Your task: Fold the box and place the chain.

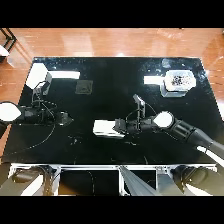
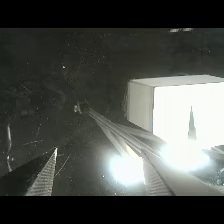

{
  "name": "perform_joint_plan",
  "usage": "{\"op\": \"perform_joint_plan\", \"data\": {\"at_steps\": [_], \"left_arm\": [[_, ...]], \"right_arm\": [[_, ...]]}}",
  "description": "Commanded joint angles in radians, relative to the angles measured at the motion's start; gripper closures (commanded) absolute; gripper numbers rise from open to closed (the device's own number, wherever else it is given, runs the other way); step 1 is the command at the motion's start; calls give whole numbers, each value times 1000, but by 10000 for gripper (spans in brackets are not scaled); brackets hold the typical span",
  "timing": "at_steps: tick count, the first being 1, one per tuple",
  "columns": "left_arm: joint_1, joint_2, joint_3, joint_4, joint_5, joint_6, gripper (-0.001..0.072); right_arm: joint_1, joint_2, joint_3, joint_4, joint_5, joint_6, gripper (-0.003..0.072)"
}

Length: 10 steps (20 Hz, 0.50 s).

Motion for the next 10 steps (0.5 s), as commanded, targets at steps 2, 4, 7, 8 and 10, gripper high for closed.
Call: {"op": "perform_joint_plan", "data": {"at_steps": [2, 4, 7, 8, 10], "left_arm": [[0, -14, -1, -1, -3, 0, 77], [0, -19, -1, -6, -2, 0, 77], [-2, -28, -1, -32, -1, 10, 76], [-2, -33, -1, -46, -1, 26, 77], [-2, -43, -1, -57, -1, 33, 77]], "right_arm": [[1, -39, -1, -32, 28, 1, 665], [1, -43, -1, -51, 28, 1, 665], [1, -43, -1, -84, 22, 5, 665], [1, -43, -1, -91, 20, 8, 665], [1, -43, -1, -91, 17, 8, 665]]}}
